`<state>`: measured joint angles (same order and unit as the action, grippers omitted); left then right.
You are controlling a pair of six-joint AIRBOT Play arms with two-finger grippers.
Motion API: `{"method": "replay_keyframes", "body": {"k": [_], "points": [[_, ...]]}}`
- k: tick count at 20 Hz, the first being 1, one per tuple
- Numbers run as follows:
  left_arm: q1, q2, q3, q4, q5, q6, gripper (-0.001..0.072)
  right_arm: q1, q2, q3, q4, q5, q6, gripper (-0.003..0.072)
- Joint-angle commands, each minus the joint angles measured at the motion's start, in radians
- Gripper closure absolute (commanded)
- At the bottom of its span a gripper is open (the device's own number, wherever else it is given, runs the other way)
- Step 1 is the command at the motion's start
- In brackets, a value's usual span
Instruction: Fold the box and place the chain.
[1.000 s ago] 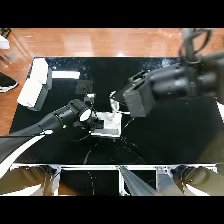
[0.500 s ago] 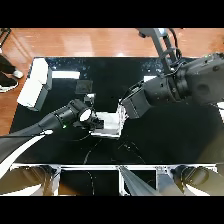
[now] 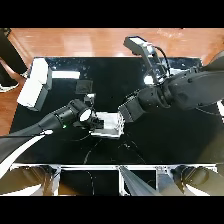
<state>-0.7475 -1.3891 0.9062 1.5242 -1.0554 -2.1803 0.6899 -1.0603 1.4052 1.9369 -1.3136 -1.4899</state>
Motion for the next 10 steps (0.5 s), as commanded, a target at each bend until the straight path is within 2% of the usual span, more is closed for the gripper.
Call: {"method": "replay_keyframes", "body": {"k": [1,6,9,10], "points": [[0.000,0.000,0.001,0.000,-0.001,0.000,0.0686,-0.041,0.027,-0.013,-0.040,0.024,0.017,0.0663],[0.000,0.000,0.001,0.001,-0.001,0.000,0.0685,-0.154,0.130,-0.013,-0.086,-0.038,0.028,0.0664],[0.000,0.000,0.001,0.000,-0.001,0.000,0.0685,-0.152,0.146,-0.015,-0.024,-0.066,0.020,0.0663],[0.000,0.000,0.001,0.001,-0.001,0.000,0.0685,-0.140,0.145,-0.023,0.018,-0.037,0.013,0.0663]]}}
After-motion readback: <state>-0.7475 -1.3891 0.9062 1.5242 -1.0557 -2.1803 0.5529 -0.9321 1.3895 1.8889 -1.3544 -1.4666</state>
